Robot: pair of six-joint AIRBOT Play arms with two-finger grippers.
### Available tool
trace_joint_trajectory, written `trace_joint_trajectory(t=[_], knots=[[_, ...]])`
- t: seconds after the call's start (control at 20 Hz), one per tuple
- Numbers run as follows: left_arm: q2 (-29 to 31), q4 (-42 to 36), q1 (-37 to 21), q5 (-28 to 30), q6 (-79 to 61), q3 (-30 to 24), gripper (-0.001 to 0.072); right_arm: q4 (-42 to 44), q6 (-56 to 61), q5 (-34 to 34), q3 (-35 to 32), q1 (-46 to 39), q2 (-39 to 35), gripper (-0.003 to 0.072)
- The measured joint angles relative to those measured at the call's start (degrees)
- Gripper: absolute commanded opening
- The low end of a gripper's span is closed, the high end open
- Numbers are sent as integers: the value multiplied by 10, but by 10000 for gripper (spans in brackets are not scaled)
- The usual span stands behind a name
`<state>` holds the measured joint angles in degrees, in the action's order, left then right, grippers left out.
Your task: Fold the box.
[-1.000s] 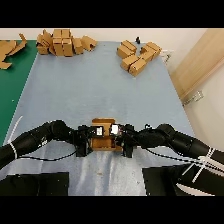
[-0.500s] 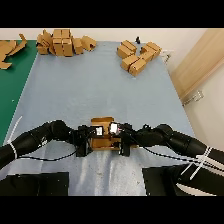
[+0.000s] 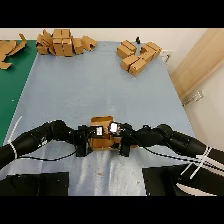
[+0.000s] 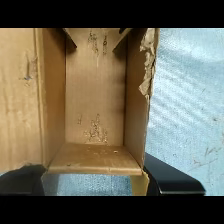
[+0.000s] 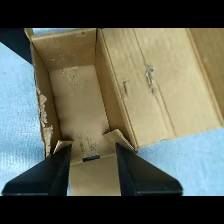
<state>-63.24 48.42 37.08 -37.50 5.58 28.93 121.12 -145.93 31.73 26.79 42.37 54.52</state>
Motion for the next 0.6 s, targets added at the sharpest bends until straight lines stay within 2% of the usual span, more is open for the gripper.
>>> trace_joint_trajectory(t=[0.15,0.25,0.45,0.6], knots=[[0,0,0,0,-1,0,525,-21,34,19,0,-5,-6,126],[0,1,0,0,-1,0,525,-48,91,50,0,-6,-23,5],[0,0,0,0,-1,0,525,-152,293,110,0,-6,-102,5],[0,0,0,0,-1,0,525,-268,523,170,-1,-10,-171,3]])
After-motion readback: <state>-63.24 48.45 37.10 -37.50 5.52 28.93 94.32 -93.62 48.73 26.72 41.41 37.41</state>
